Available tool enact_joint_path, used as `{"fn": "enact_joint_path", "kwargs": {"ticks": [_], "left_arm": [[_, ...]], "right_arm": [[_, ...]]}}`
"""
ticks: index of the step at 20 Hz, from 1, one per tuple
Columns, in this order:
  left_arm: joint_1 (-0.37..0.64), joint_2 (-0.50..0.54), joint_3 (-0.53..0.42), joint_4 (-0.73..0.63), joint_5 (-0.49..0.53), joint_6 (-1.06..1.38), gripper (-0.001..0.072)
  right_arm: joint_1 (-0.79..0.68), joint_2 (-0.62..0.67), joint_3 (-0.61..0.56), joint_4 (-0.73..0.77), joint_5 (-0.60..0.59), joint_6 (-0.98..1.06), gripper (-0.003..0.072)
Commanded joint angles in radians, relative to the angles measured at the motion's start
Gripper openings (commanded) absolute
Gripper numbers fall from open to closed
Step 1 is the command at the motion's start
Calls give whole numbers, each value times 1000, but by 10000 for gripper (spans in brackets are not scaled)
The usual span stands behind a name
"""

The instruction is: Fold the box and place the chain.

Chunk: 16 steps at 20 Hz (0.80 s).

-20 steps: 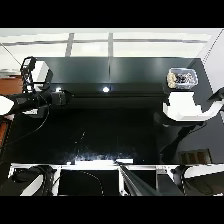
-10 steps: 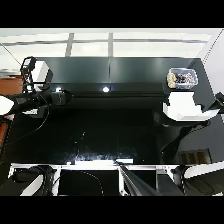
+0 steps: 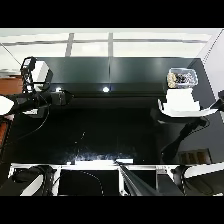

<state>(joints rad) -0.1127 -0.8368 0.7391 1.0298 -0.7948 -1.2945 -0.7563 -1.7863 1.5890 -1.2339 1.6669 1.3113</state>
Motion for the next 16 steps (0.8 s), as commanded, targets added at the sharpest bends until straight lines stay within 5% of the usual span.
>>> {"fn": "enact_joint_path", "kwargs": {"ticks": [1,11,16], "left_arm": [[0,-1,0,1,0,0,716],[0,-1,0,1,2,1,716],[0,-6,0,1,-3,1,715]], "right_arm": [[-28,55,-23,155,-15,-122,48],[-97,371,-497,500,-149,-569,45],[-2,501,-712,504,-189,-673,44]]}}
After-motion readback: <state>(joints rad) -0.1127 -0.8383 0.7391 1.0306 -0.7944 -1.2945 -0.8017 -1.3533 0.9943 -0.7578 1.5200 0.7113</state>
